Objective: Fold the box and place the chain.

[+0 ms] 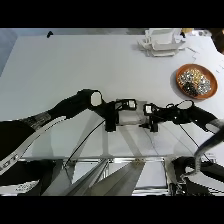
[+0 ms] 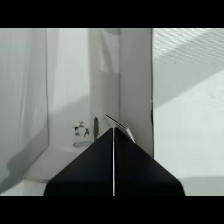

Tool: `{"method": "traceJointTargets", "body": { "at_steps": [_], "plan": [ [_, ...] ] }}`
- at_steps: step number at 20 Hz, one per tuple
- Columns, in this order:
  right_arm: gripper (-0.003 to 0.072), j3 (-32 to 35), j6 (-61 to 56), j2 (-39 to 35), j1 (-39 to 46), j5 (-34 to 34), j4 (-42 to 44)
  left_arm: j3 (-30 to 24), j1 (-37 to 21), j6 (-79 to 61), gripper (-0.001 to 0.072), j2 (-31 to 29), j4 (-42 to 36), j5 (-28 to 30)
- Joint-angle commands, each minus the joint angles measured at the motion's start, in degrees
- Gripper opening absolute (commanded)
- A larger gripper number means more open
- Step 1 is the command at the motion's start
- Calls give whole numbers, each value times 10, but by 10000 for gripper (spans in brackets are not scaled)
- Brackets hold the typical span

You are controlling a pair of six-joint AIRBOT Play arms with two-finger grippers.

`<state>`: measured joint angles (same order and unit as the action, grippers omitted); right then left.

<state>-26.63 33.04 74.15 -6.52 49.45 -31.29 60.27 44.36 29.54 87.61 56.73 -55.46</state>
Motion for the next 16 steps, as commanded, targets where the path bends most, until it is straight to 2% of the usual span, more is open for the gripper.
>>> {"method": "traceJointTargets", "body": {
  "at_steps": [1, 3, 6, 10, 12, 16],
  "plan": [
    [337, 0, -1, 0, 0, 1, 0, 0, -12, 59, 4, -39, 41, -48],
    [337, 0, -1, 0, 0, 1, 0, 0, -26, 142, 4, -73, 81, -78],
    [337, 0, -1, 0, 0, 1, 0, 0, -54, 348, 3, -125, 149, -123],
    [337, 0, -1, 0, 0, 1, 0, 0, -104, 497, 3, -160, 161, -163],
    [337, 0, -1, 0, 0, 1, 0, -6, -126, 567, 3, -152, 144, -164],
    [337, 0, -1, 0, 0, 1, 0, -54, -158, 554, 3, -112, 90, -104]
  ]
}}
